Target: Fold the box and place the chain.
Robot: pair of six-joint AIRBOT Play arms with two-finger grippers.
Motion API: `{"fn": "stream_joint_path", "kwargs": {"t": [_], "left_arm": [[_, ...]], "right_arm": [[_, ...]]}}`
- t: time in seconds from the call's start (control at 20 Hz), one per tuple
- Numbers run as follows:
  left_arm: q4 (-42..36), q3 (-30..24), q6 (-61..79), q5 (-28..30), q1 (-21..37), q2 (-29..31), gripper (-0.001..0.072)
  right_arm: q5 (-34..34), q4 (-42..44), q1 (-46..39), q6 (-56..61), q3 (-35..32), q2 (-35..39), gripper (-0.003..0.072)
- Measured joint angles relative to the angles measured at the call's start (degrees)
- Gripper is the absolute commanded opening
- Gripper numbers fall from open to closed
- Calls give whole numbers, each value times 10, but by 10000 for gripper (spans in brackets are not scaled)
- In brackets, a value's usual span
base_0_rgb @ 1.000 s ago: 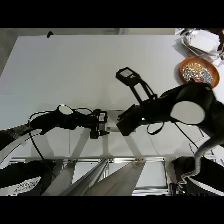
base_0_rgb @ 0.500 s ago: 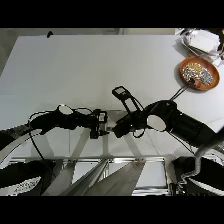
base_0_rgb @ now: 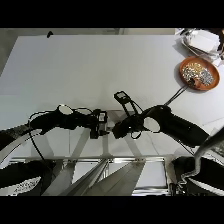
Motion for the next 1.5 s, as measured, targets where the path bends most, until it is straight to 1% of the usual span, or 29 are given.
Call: {"fn": "stream_joint_path", "kwargs": {"t": [0.15, 0.2, 0.3, 0.35, 0.4, 0.55, 0.65, 0.7, 0.8, 0.9, 1.0, 1.1, 1.15, 1.35, 1.5], "left_arm": [[0, 0, 0, 0, 0, 0, 258], [0, 0, 0, 0, 0, 0, 258], [0, 0, 0, 0, 0, 0, 258], [0, 0, 0, 0, 0, 0, 258], [0, 0, 0, 0, 0, 0, 258], [0, 0, 0, 0, 0, 0, 258], [0, 0, 0, 0, 0, 0, 258], [0, 0, 0, 0, 0, 0, 258], [0, 0, 0, 0, 0, 0, 258], [0, 0, 0, 0, 0, 0, 258], [0, 0, 0, 0, 0, 0, 258], [0, 0, 0, -1, 0, 0, 258], [0, 0, 0, -1, 0, 0, 258], [0, 0, 0, -2, 0, 0, 258], [0, 0, 0, -2, 0, 0, 258]], "right_arm": [[58, -6, -24, -3, 19, 54, 279], [75, -14, -38, -3, 24, 78, 296], [106, -40, -79, -5, 30, 132, 307], [123, -57, -108, -5, 33, 159, 384], [137, -79, -138, -5, 34, 178, 438], [197, -137, -257, -29, 36, 198, 431], [208, -158, -339, -50, 37, 176, 403], [206, -164, -376, -59, 37, 156, 403], [198, -171, -437, -74, 37, 102, 402], [189, -176, -476, -82, 37, 36, 399], [174, -174, -495, -87, 37, -18, 390], [149, -166, -506, -89, 37, -57, 332], [134, -162, -509, -89, 37, -71, 332], [77, -158, -515, -79, 37, -96, 331], [54, -168, -516, -58, 37, -110, 327]]}}
